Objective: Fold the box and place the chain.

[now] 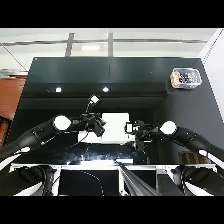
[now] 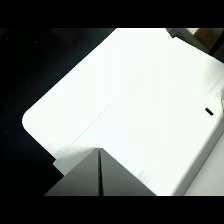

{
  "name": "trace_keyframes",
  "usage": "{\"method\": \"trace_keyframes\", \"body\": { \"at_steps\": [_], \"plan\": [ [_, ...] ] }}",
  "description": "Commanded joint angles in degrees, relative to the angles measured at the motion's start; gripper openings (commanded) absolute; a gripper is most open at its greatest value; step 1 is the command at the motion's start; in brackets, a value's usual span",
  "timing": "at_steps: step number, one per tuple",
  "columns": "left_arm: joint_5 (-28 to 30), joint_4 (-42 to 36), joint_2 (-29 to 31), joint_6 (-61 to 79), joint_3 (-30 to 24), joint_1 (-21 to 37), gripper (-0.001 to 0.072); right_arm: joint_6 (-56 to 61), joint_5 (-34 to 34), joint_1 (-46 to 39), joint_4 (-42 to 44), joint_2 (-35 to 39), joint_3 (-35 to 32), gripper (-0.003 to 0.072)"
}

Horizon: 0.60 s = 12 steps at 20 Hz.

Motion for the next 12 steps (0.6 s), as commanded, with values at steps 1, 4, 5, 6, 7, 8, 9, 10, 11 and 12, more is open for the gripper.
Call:
{"method": "trace_keyframes", "body": {
  "at_steps": [1,4,5,6,7,8,9,10,11,12],
  "plan": [
    [-1.6,7.3,0.1,1.2,0.8,0.3,0.0025,0.2,-0.2,0.0,0.2,0.0,0.0,0.0219],
    [-7.1,15.5,6.1,1.0,3.1,2.9,0.0025,0.3,-0.4,0.0,0.2,0.0,0.0,0.0219],
    [-9.2,17.4,8.7,1.0,3.1,4.6,0.0025,0.3,-0.4,0.0,0.2,0.0,0.0,0.0219],
    [-12.4,19.8,11.1,1.0,2.9,7.0,0.0025,0.5,-0.5,0.0,0.2,0.0,0.0,0.0219],
    [-15.3,21.0,13.0,1.0,2.1,10.0,0.0025,0.7,-0.7,0.0,0.2,0.0,0.0,0.0219],
    [-17.9,20.3,14.3,1.0,1.0,13.2,0.0027,0.9,-1.0,0.0,0.2,0.0,0.0,0.0219],
    [-21.5,17.8,15.4,3.0,-0.3,16.2,0.0027,0.9,-1.1,0.0,0.2,0.0,0.0,0.0219],
    [-26.2,15.1,15.6,8.9,-1.4,17.9,0.0026,0.9,-1.1,0.0,0.2,0.0,0.0,0.0219],
    [-30.1,13.4,15.4,13.2,-2.5,18.6,0.0026,0.9,-1.1,0.0,0.2,0.0,0.0,0.0219],
    [-31.6,13.2,15.2,15.8,-3.7,18.7,0.003,0.9,-1.1,0.0,0.2,0.0,0.0,0.0219]
  ]
}}
